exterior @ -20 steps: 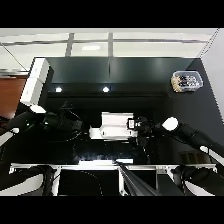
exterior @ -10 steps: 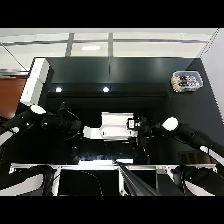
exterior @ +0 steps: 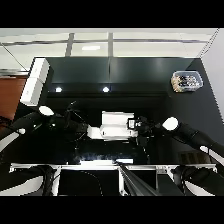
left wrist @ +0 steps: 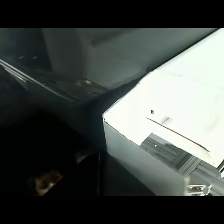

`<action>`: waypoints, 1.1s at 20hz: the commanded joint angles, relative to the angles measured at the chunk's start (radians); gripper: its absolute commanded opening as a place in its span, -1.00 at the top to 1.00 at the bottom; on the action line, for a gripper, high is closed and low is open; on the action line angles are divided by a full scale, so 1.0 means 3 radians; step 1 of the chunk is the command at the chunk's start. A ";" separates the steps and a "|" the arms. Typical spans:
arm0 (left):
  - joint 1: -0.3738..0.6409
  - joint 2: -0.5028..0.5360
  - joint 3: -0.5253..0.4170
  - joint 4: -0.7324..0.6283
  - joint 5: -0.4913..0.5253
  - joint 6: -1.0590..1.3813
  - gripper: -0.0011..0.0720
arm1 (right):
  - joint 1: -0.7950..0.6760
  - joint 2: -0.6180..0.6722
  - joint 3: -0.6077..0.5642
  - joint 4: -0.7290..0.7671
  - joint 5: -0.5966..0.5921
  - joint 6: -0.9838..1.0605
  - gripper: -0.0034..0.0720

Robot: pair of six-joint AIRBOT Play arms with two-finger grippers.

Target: Fold the box and place the chain.

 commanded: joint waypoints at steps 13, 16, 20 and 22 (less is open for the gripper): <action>-0.0025 0.0055 0.0005 -0.0673 -0.0383 0.0666 -0.60 | 0.0000 0.0000 0.0000 -0.0001 -0.0001 0.0000 -0.35; -0.0032 0.0069 0.0069 -0.0654 -0.0425 0.0585 -0.61 | 0.0000 0.0000 0.0000 0.0000 -0.0001 0.0000 -0.35; -0.0045 0.0069 0.0270 -0.0556 -0.0429 0.0413 -0.61 | 0.0000 0.0000 0.0000 -0.0001 -0.0001 0.0000 -0.35; -0.0158 0.0070 0.0412 -0.0261 -0.0425 0.0142 -0.60 | 0.0000 0.0000 0.0000 -0.0001 -0.0001 0.0000 -0.35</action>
